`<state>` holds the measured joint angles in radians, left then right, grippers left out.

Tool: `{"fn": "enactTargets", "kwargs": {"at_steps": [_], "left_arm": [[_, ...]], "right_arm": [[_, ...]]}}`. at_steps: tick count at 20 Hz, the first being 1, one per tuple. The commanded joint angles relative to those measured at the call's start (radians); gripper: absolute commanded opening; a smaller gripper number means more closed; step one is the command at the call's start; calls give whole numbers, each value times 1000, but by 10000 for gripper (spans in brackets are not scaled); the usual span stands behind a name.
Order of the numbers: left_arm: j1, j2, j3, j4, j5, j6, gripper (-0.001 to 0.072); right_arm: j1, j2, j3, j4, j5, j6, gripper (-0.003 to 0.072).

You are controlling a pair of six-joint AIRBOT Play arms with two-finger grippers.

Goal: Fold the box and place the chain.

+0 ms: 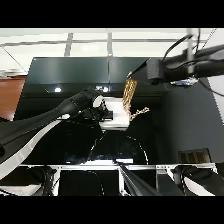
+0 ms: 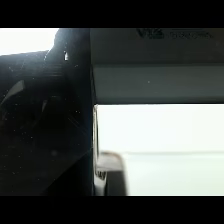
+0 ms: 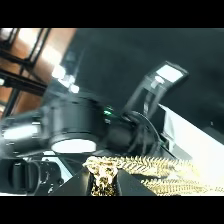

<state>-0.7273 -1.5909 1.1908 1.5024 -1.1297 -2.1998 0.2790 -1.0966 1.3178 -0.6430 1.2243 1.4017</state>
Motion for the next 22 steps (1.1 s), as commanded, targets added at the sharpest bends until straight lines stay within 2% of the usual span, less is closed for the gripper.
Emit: {"fn": "enactTargets", "kwargs": {"at_steps": [1,9,10,11,12,15,16,18,20,21,22], "left_arm": [[0,0,0,0,0,0,30],[0,0,0,0,0,0,30],[0,0,0,0,0,0,30],[0,0,0,0,0,0,30],[0,0,0,0,0,0,30],[0,0,0,0,0,0,30],[0,0,0,0,0,0,30],[0,0,0,0,0,0,30],[0,0,0,0,0,0,30],[0,0,0,0,0,0,30],[0,0,0,0,0,0,30]], "right_arm": [[29,-8,-122,3,-80,-4,13],[41,-96,-349,-4,-241,-3,15],[41,-111,-360,-4,-240,-3,46],[41,-121,-364,-5,-236,-3,234],[40,-124,-364,-5,-232,-4,287],[-32,-106,-362,-16,-134,-42,286],[-69,-95,-362,-60,-92,-68,286],[-118,-69,-374,-251,-52,-128,286],[-113,-62,-439,-401,-110,-237,288],[-99,-62,-494,-417,-183,-316,330],[-78,-62,-549,-412,-265,-414,675]]}}
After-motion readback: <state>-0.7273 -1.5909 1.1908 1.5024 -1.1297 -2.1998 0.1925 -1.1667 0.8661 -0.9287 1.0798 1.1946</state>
